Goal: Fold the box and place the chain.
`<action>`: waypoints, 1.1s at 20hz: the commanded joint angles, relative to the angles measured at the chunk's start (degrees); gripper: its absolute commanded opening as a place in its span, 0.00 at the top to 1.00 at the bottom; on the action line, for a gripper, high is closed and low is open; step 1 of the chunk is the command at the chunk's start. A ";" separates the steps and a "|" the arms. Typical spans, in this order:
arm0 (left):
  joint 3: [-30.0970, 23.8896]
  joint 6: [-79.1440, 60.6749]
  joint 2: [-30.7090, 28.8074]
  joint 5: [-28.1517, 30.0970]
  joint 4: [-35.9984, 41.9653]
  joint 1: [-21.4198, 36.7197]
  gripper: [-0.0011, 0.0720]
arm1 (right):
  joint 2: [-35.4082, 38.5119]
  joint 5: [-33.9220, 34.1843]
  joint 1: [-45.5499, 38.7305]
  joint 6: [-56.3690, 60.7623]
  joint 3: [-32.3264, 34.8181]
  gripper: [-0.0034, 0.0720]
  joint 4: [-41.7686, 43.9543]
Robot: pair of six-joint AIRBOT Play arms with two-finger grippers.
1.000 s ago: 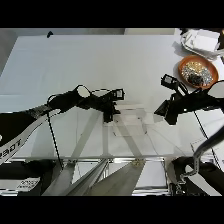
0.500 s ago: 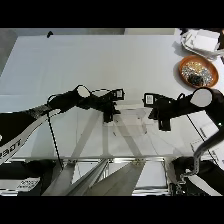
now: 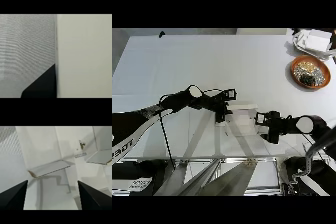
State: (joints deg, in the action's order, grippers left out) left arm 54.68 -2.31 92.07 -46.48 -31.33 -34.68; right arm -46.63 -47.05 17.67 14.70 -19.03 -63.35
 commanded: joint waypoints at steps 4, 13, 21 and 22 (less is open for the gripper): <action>-0.02 0.02 -0.02 -0.09 0.00 -0.04 0.97 | 1.49 13.64 7.48 0.00 6.21 0.02 0.87; -0.02 0.02 -0.02 -0.09 0.00 -0.04 0.97 | 1.68 16.31 8.26 -0.11 5.57 0.03 2.16; -0.02 0.02 -0.02 -0.11 0.00 -0.04 0.97 | 1.68 13.51 7.06 -0.24 0.57 0.03 2.19; -0.02 0.02 -0.02 -0.11 0.00 -0.04 0.97 | 1.68 13.29 5.86 -0.24 0.39 0.05 2.16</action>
State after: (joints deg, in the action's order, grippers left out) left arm 54.68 -2.26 92.07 -46.57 -31.33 -34.68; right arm -45.01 -33.23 24.99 14.50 -17.52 -61.19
